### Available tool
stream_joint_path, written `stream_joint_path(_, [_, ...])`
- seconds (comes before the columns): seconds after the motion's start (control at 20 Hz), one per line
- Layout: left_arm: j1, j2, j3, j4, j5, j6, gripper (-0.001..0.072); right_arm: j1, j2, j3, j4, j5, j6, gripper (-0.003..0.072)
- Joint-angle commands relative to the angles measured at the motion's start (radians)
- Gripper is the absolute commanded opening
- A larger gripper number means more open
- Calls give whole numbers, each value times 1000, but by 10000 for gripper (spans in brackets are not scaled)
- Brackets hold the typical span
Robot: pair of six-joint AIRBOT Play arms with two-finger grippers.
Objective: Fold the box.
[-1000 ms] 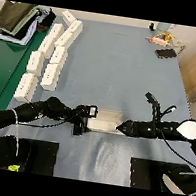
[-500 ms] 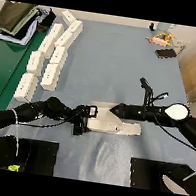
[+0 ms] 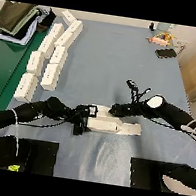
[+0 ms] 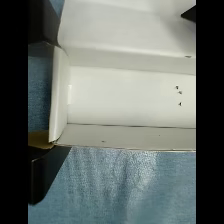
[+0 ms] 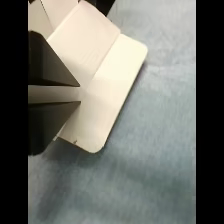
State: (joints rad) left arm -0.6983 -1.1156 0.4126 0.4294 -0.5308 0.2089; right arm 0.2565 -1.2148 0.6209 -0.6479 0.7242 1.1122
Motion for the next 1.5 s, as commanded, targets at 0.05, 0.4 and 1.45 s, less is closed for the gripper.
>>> stream_joint_path(0.05, [0,0,0,2,-1,3,413,1,-42,3,-8,0,-59,139])
stream_joint_path(0.4, [0,0,0,1,-1,3,414,1,28,16,-23,17,-60,139])
stream_joint_path(1.45, [0,0,0,1,-1,3,413,69,545,-268,-555,150,-511,593])
